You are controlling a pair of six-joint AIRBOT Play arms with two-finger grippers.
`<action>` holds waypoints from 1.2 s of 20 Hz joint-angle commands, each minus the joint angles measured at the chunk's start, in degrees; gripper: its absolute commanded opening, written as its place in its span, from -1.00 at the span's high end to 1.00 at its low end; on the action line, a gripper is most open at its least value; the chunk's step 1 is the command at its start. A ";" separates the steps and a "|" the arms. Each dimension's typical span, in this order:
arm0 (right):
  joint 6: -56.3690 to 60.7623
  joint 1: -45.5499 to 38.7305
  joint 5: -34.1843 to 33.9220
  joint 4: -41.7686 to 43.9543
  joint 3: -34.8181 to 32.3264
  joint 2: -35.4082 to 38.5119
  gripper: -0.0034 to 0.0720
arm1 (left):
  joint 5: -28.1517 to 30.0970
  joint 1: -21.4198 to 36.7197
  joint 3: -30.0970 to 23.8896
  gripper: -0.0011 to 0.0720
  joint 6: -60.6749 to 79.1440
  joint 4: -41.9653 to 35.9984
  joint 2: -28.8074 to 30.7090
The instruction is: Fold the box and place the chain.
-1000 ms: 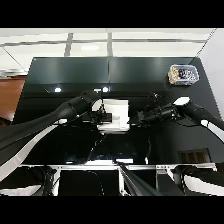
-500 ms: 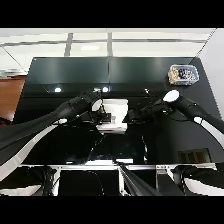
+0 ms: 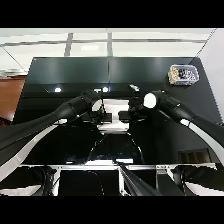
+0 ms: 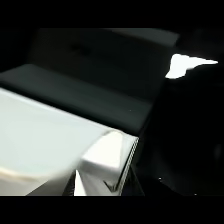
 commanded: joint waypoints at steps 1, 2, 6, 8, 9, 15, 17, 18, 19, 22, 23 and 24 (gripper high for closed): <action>14.29 5.27 4.90 -14.36 4.66 -2.51 -0.06 | 0.00 0.02 0.07 0.89 0.02 0.20 0.00; 16.52 6.23 6.43 -16.31 5.55 -3.30 -0.06 | 0.00 0.02 0.07 0.89 0.02 0.22 0.00; 20.52 7.08 7.39 -15.91 5.81 -4.31 -0.06 | 0.00 0.02 0.07 0.89 0.02 0.20 0.00; 20.72 7.06 8.59 -15.98 5.81 -4.63 -0.06 | -0.02 0.02 0.07 0.89 0.02 0.20 0.00; 20.76 7.08 8.94 -15.89 5.81 -4.87 -0.06 | 0.00 0.02 0.07 0.89 0.02 0.20 0.00; 22.08 8.46 8.17 -15.41 5.84 -6.91 -0.05 | -0.04 0.02 0.07 0.89 0.02 0.20 0.00; 22.18 8.44 8.35 -15.54 5.84 -6.95 0.47 | -0.04 0.02 0.07 0.89 0.02 0.20 0.00; 22.21 8.44 8.26 -15.52 5.84 -6.95 0.58 | -0.04 0.02 0.07 0.89 0.02 0.20 0.00; 22.18 8.46 8.11 -15.43 5.84 -6.95 0.79 | -0.04 0.02 0.07 0.89 0.02 0.20 0.00; 22.21 8.44 8.26 -15.32 5.86 -6.95 0.87 | -0.04 0.02 0.07 0.89 0.02 0.20 0.00; 22.21 8.44 8.26 -15.32 5.86 -6.95 0.87 | -0.04 0.02 0.07 0.89 0.02 0.20 0.00; 22.21 8.44 8.26 -15.30 5.86 -6.95 0.87 | -0.04 0.02 0.07 0.89 0.02 0.20 0.00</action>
